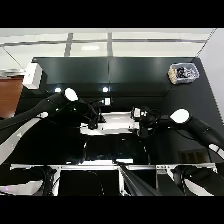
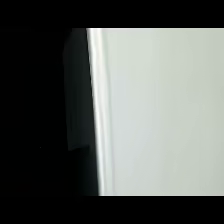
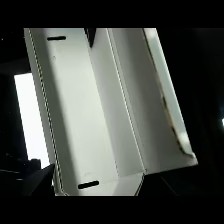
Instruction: Fold the box and place the chain.
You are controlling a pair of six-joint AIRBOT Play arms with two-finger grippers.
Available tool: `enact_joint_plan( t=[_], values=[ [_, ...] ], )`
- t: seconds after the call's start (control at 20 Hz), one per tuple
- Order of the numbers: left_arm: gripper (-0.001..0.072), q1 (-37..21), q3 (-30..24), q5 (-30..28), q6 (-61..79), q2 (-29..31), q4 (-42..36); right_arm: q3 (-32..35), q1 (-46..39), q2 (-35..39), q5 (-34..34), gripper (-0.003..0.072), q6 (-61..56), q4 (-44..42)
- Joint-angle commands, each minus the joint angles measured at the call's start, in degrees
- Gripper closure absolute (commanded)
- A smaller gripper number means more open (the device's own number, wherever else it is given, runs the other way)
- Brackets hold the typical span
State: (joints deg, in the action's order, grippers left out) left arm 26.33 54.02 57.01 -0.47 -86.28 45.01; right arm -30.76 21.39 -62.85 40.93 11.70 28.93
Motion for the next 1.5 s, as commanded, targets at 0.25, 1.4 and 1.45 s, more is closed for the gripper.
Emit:
enact_joint_plan(
  t=[0.25, 1.4, 1.45],
  values=[
    [0.0683, 1.51, 0.00, 0.17, -1.75, -0.04, 1.77, 0.09, -0.31, -5.55, 1.53, -0.0026, 7.98, -4.44],
    [0.0683, 1.55, 0.04, -0.42, -3.93, -0.02, 4.24, 0.20, 0.63, -8.90, 1.36, -0.0025, 9.49, 1.09],
    [0.0682, 1.55, 0.04, -0.42, -3.93, -0.02, 4.24, 0.20, 1.01, -8.98, 1.18, -0.0025, 9.18, 1.66]
  ],
)
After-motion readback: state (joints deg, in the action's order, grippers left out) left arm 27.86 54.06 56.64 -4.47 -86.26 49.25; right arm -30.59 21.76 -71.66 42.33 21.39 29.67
